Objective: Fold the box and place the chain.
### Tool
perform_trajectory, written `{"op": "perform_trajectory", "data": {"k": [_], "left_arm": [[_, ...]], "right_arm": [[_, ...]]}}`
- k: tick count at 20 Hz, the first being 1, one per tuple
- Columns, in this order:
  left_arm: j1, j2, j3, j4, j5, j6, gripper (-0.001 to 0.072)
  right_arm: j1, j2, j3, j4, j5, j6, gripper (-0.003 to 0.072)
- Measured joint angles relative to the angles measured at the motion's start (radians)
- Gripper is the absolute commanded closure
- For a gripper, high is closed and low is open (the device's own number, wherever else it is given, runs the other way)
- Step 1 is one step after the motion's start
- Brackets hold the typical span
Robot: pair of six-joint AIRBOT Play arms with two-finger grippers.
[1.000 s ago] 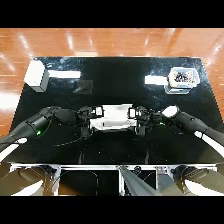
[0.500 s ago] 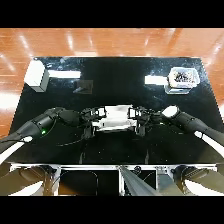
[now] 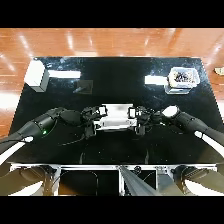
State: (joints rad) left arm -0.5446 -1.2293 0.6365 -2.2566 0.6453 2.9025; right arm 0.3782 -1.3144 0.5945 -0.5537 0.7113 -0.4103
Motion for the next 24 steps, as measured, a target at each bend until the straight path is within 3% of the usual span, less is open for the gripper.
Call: {"op": "perform_trajectory", "data": {"k": [5,24], "left_arm": [[-0.008,0.000,0.000,-0.005,-0.022,-0.027,0.0340],[-0.050,-0.013,0.023,-0.088,-0.031,-0.035,0.0356]], "right_arm": [[0.000,0.000,0.000,-0.001,0.001,0.000,0.0139],[0.000,0.000,0.000,0.000,0.000,0.000,0.0139]]}}
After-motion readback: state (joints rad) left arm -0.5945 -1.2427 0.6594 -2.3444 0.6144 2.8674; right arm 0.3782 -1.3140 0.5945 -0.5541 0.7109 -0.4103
